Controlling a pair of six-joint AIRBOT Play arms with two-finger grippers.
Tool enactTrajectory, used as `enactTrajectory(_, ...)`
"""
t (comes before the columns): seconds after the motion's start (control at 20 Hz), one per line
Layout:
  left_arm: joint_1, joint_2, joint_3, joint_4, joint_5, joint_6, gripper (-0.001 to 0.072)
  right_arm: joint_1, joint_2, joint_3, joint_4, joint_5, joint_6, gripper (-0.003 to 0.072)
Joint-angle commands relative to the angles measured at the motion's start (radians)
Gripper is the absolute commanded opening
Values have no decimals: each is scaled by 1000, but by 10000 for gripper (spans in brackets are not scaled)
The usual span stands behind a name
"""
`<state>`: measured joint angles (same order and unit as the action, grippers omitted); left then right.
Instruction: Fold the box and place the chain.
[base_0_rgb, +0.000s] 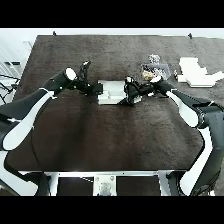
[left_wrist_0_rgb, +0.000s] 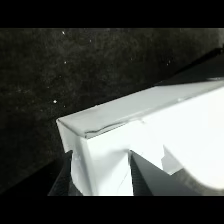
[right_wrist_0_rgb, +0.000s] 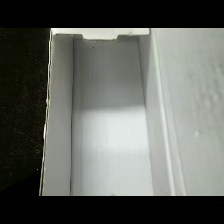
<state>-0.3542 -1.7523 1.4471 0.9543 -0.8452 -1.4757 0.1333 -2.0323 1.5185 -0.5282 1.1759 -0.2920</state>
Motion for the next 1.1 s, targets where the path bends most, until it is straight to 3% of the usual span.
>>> enactTrajectory(0.0, -23, -1, 3, 59, 26, -76, 423, 0, 0, 0, 0, 0, 0, 584)
enactTrajectory(0.3, -42, -13, 50, 203, -35, -206, 423, 1, 0, 0, 0, 0, 0, 583)
enactTrajectory(0.85, -111, -138, 270, 429, -261, -389, 422, 0, 0, 0, 0, 0, 0, 584)
enactTrajectory(1.05, -126, -216, 414, 486, -387, -424, 419, 0, 0, 0, 0, 0, 0, 584)
